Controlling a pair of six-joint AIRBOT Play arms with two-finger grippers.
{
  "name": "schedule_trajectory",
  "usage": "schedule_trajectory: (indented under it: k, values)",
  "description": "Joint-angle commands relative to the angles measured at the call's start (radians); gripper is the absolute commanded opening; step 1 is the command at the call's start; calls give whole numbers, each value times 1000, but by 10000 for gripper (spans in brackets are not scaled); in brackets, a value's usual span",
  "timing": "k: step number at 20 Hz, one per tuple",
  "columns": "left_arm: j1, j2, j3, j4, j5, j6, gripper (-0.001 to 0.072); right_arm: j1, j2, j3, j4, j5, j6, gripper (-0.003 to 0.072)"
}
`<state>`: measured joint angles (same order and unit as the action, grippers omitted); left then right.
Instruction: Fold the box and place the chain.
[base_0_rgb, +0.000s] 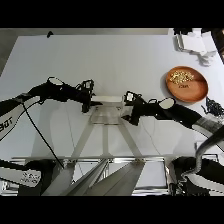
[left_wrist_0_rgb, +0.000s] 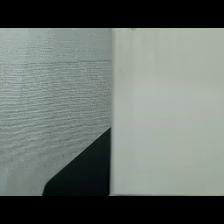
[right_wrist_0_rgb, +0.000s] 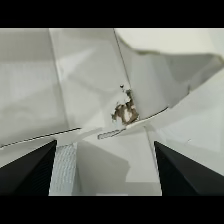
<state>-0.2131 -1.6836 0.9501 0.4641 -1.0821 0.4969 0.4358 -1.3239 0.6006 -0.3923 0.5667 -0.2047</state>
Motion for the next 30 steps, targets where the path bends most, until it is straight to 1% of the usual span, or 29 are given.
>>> schedule_trajectory:
  k: [1,3,5,7,9,13,14,17,20,23,26,28,30]
  values:
    - [0,-1,0,0,0,0,7,-9,-26,34,-72,-29,-40,710]
    - [0,-1,0,0,0,0,7,-25,-23,34,-120,-24,-37,704]
    - [0,-1,0,0,0,0,7,-26,-16,33,-150,6,-32,702]
    - [0,-1,0,0,0,0,7,-6,-13,28,-161,47,-32,720]
    - [0,-1,0,0,0,0,7,29,-13,18,-167,53,-24,720]
    - [0,-1,0,0,0,0,7,89,-13,8,-141,46,73,720]
    - [0,-1,0,0,0,0,7,93,-13,8,-129,43,99,720]
    - [0,-1,0,0,0,0,7,92,-13,8,-136,-6,286,720]
    - [0,-1,0,0,0,0,7,92,-13,16,-136,-2,358,720]
    - [0,-1,0,0,0,0,7,88,-14,47,-142,-6,353,720]
    - [0,-1,0,0,0,0,7,41,-18,70,-180,-5,352,720]
    - [0,-1,0,0,0,0,7,12,-24,79,-183,35,259,720]
    - [0,-1,0,0,0,0,7,-7,-42,91,-140,80,130,720]
